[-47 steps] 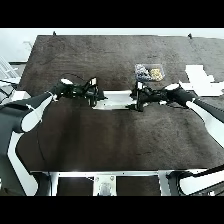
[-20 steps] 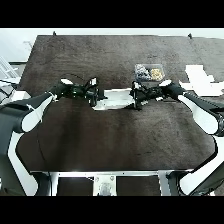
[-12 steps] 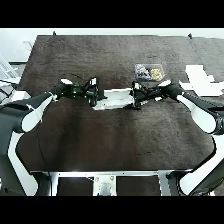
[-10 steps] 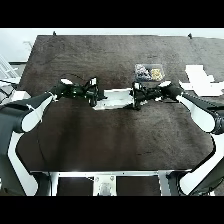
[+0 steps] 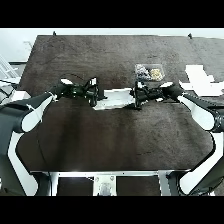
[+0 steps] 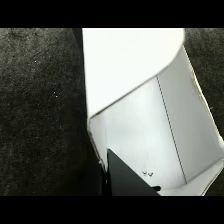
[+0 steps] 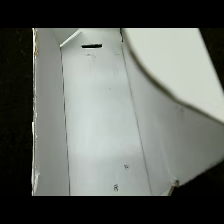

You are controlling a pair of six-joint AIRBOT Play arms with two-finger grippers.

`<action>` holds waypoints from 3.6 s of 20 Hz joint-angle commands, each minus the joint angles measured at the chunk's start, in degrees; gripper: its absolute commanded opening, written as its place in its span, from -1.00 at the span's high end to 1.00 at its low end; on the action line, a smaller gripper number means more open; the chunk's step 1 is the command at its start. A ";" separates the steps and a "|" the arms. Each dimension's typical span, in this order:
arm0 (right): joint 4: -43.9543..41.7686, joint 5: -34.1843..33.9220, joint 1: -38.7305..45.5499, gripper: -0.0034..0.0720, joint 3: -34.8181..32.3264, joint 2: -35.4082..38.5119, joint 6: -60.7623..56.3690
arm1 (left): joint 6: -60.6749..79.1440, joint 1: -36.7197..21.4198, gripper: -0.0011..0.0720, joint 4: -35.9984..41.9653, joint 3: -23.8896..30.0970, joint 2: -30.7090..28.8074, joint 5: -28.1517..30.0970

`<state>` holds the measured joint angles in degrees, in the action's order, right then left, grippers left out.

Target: Fold the box and place the chain.

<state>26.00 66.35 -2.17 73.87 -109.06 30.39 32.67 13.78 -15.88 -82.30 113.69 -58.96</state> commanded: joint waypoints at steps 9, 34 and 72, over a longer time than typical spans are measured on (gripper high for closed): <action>-0.28 1.64 0.11 -0.59 0.09 -0.26 0.59 | 0.39 -0.04 0.91 -0.02 0.02 0.00 -0.04; 4.48 4.39 -0.13 -0.74 3.63 -1.97 -3.98 | 0.39 -0.04 0.91 -0.24 0.02 0.00 -0.22; 4.94 7.41 -0.33 -0.74 7.78 -5.03 -8.70 | 0.42 -0.04 0.91 -0.44 0.02 0.00 -0.48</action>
<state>30.81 73.71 -2.46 81.58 -114.06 21.71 33.08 13.78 -16.27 -82.30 113.69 -59.48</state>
